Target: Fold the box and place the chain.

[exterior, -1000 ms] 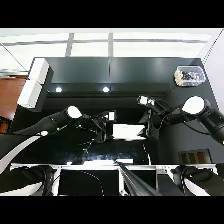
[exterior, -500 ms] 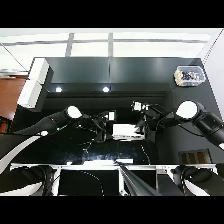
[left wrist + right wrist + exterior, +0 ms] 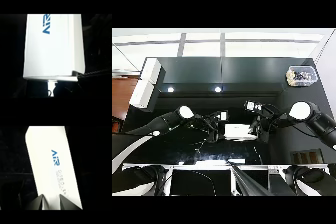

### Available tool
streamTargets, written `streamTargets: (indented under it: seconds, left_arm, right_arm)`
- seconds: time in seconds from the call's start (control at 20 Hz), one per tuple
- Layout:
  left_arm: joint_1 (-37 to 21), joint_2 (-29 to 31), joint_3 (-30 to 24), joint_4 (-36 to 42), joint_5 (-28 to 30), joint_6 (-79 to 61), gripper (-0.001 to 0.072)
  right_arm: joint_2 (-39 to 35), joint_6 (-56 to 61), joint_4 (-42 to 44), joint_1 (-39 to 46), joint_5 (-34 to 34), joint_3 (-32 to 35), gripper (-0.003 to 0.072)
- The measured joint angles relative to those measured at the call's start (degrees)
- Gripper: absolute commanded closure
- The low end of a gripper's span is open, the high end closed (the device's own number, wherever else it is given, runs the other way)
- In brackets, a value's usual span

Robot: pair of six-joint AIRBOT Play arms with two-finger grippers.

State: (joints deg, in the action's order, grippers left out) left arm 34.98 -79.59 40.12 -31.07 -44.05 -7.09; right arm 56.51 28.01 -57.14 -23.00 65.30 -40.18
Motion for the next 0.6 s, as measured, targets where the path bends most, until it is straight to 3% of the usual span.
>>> streamTargets:
  seconds: [0.6]
  left_arm:
    - [0.0, 0.0, 0.0, 0.0, 0.0, 0.0, 0.0421]
  right_arm:
    - [-2.8, 2.6, -0.7, 3.0, -0.7, 0.6, 0.0443]
